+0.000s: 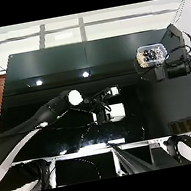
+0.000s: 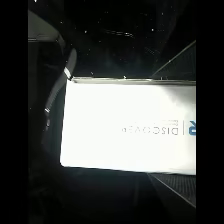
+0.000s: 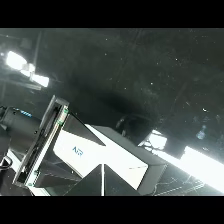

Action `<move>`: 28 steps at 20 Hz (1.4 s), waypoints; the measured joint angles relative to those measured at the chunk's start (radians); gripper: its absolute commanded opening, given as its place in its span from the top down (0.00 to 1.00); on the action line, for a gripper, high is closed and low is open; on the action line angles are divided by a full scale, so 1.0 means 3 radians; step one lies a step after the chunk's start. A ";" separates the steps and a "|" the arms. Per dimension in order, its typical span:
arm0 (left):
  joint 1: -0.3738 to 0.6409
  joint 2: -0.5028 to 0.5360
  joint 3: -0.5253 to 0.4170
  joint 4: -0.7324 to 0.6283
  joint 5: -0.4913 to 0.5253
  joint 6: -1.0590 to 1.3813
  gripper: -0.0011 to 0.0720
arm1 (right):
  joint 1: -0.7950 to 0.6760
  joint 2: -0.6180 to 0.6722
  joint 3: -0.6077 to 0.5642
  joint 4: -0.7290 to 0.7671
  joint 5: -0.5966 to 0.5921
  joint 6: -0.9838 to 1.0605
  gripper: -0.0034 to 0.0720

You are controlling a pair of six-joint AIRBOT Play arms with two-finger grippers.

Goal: Fold the box and place the chain.

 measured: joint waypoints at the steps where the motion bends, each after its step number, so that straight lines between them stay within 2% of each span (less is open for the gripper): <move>1: 0.0000 -0.0015 -0.0001 0.0001 0.0000 0.0001 0.01 | 0.0000 0.0000 0.0000 0.0001 0.0000 -0.0001 0.94; 5: -0.0020 -0.0111 0.0000 0.0009 0.0025 0.0028 0.01 | 0.0000 0.0000 0.0000 0.0000 -0.0001 0.0000 0.94; 9: -0.0135 -0.0223 -0.0001 0.0010 0.0167 0.0388 0.03 | 0.0000 0.0000 0.0000 0.0001 -0.0027 0.0000 0.94; 10: -0.0154 -0.0235 0.0000 0.0008 0.0235 0.0439 0.16 | 0.0000 0.0000 0.0000 0.0001 -0.0034 0.0000 0.94; 11: -0.0168 -0.0245 0.0000 0.0009 0.0268 0.0478 0.48 | 0.0000 0.0000 0.0000 0.0001 -0.0039 0.0000 0.94; 12: -0.0175 -0.0249 0.0000 0.0015 0.0296 0.0496 0.62 | 0.0000 0.0000 0.0000 0.0000 -0.0042 0.0000 0.94; 15: -0.0131 -0.0206 0.0000 0.0189 0.0303 0.0371 0.62 | 0.0000 0.0000 0.0000 0.0001 -0.0048 0.0003 0.94; 17: 0.0024 -0.0118 -0.0001 0.0427 0.0233 0.0134 0.61 | 0.0000 0.0000 0.0000 0.0001 -0.0050 0.0008 0.94; 20: 0.0501 0.0074 0.0000 0.0896 0.0074 -0.0365 0.61 | 0.0000 0.0000 0.0000 0.0003 -0.0051 0.0031 0.94; 24: 0.1617 0.0202 0.0112 0.1518 -0.0123 -0.1034 0.61 | 0.0000 0.0000 0.0000 0.0005 -0.0052 0.0062 0.94; 26: 0.2249 0.0126 0.0295 0.1666 -0.0153 -0.1340 0.58 | 0.0000 0.0000 0.0000 0.0008 -0.0052 0.0112 0.94; 28: 0.2804 -0.0071 0.0607 0.1742 -0.0191 -0.1631 0.58 | 0.0000 0.0000 0.0000 0.0010 -0.0052 0.0161 0.94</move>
